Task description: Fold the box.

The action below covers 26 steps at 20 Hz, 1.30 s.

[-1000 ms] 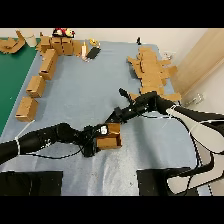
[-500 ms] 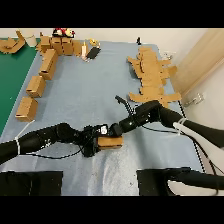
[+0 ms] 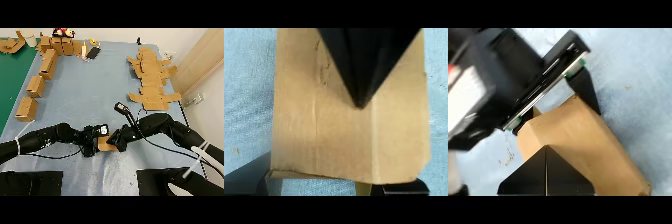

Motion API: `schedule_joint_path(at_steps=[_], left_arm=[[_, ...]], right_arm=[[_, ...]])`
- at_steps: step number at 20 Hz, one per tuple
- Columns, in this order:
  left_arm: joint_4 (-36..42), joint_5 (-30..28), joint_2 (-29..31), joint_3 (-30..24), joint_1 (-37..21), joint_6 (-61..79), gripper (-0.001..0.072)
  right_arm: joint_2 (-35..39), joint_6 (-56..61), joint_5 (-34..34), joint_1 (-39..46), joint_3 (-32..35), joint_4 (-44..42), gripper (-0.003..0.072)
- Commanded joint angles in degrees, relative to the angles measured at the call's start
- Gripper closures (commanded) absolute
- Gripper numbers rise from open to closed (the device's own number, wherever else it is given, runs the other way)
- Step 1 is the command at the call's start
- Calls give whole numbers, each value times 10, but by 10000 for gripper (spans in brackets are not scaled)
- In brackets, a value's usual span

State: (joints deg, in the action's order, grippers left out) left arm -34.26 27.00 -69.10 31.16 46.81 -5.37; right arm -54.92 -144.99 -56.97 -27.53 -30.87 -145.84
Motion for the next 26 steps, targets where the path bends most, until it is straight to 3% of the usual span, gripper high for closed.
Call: schedule_joint_path(at_steps=[1, 2, 3, 5, 12, 24, 25, 26], left_arm=[[0, 0, 0, 0, 0, 0, 261], [0, 0, 0, 0, 0, 0, 261], [0, 0, 0, 0, 0, 0, 261], [0, 0, 0, 0, 0, 0, 261], [0, 0, 0, 0, 0, 0, 261], [0, 0, 0, 0, 0, 0, 261], [0, 0, 0, 0, 0, 0, 261], [0, 0, 0, 0, 0, 0, 261]], right_arm=[[49, -1, 35, -40, 8, 72, 682], [59, -1, 37, -53, 8, 96, 678], [70, -2, 39, -66, 8, 123, 607], [82, -9, 42, -90, 8, 188, 393], [82, -42, 165, -150, 8, 354, 386], [94, -14, 171, -239, 9, 407, 386], [94, -14, 181, -240, 12, 422, 376], [94, -14, 194, -240, 17, 431, 316]])
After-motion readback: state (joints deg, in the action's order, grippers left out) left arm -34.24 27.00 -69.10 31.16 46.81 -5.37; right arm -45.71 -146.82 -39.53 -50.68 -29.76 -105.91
